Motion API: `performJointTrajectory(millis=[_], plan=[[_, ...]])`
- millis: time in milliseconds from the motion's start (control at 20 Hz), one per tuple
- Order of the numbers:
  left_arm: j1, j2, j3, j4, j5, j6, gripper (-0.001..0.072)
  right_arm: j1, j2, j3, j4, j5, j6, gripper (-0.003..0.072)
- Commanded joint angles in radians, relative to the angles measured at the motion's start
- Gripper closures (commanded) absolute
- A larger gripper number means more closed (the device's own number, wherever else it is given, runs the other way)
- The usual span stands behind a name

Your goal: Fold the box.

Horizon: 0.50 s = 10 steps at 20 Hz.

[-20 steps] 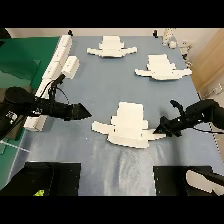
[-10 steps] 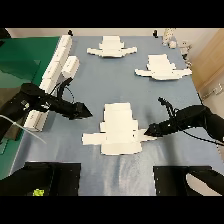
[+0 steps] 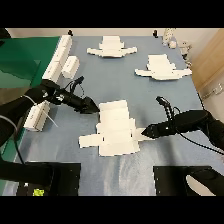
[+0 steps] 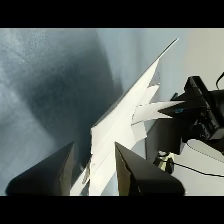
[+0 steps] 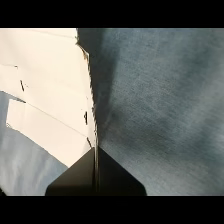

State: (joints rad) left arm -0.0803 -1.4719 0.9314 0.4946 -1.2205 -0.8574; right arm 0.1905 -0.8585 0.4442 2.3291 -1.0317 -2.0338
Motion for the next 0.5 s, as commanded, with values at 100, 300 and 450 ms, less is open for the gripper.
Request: performJointTrajectory(millis=[100,300,450], plan=[[-0.101,-0.200,0.147,-0.013,-0.072,0.043,0.0330,0.005,0.005,-0.001,0.001,0.003,0.003,0.0685],[-0.145,-0.247,0.226,-0.013,-0.182,0.111,0.0333,0.005,0.005,-0.001,-0.003,0.003,0.003,0.0685],[-0.143,-0.247,0.250,0.005,-0.235,0.137,0.0483,0.005,0.005,-0.001,-0.003,0.003,0.003,0.0685]])
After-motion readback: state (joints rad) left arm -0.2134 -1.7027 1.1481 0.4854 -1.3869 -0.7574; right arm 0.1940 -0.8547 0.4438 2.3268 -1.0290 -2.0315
